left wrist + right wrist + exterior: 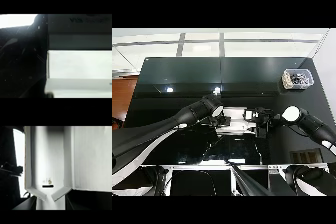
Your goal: Fold the box and place the chain.
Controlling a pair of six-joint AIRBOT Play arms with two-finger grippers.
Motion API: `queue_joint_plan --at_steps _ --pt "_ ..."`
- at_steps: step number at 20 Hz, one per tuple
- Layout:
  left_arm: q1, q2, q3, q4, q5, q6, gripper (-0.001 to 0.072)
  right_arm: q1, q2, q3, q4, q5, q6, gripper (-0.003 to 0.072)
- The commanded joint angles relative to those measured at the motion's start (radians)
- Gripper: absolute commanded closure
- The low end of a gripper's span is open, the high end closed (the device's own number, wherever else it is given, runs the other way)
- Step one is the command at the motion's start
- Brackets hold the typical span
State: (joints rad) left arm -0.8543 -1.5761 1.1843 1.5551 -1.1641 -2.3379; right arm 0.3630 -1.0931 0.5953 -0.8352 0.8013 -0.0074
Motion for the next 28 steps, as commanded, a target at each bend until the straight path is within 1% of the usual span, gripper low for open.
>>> queue_joint_plan --at_steps 1,2,8,11,13,15,16,17,18,19,20,21,22,23,24,26,28 --pt "0.001 0.0 0.0 0.0 0.0 0.0 0.0685 0.001 0.002 0.001 0.033 -0.014 -0.015 0.0386" --pt "0.001 0.0 0.0 0.0 -0.001 0.0 0.0685 0.001 0.002 0.001 0.047 -0.012 -0.015 0.0447" --pt "0.001 0.0 0.0 0.0 0.0 0.0 0.0684 0.001 -0.005 0.001 0.108 -0.008 -0.014 0.0445" --pt "0.001 0.0 0.0 0.0 0.0 0.0 0.0685 0.011 -0.038 0.001 0.172 -0.009 -0.015 0.0445" --pt "0.001 0.0 0.0 0.0 0.0 0.0 0.0685 0.031 -0.069 0.001 0.229 -0.025 -0.015 0.0445" --pt "0.001 0.0 0.0 0.0 0.0 0.0 0.0685 0.032 -0.077 0.001 0.253 -0.058 -0.008 0.0436" --pt "0.001 0.0 0.0 0.0 0.0 0.0 0.0685 0.032 -0.077 0.001 0.252 -0.075 0.011 0.0294" --pt "0.001 0.0 0.0 0.0 0.002 0.0 0.0685 0.032 -0.077 0.001 0.251 -0.075 0.012 0.0248" --pt "0.001 0.0 0.0 0.0 0.002 0.0 0.0685 0.032 -0.077 0.001 0.238 -0.058 0.013 0.0428" --pt "0.001 0.0 0.0 0.0 0.002 0.0 0.0684 0.032 -0.077 0.001 0.229 -0.042 0.012 0.0469" --pt "0.001 0.0 0.0 0.0 0.002 0.0 0.0685 0.032 -0.077 0.001 0.225 -0.042 0.016 0.0318" --pt "0.001 0.0 0.0 0.0 0.002 0.0 0.0685 0.032 -0.077 0.001 0.223 -0.042 0.037 0.0436" --pt "0.001 0.0 0.0 0.0 0.002 0.0 0.0685 0.032 -0.074 0.002 0.2 -0.042 0.08 0.0653" --pt "0.001 0.0 0.0 0.0 0.002 0.0 0.0685 0.029 -0.062 0.005 0.168 -0.039 0.149 0.0669" --pt "0.001 0.0 0.0 0.0 0.002 0.0 0.0685 0.022 -0.042 0.013 0.135 -0.015 0.233 0.0669" --pt "0.001 0.0 0.0 0.0 0.004 0.0 0.0685 -0.016 0.025 0.076 -0.014 0.126 0.423 0.0669" --pt "0.001 0.0 0.0 0.0 0.004 0.0 0.0685 -0.111 0.106 0.189 -0.187 0.296 0.764 0.0669"
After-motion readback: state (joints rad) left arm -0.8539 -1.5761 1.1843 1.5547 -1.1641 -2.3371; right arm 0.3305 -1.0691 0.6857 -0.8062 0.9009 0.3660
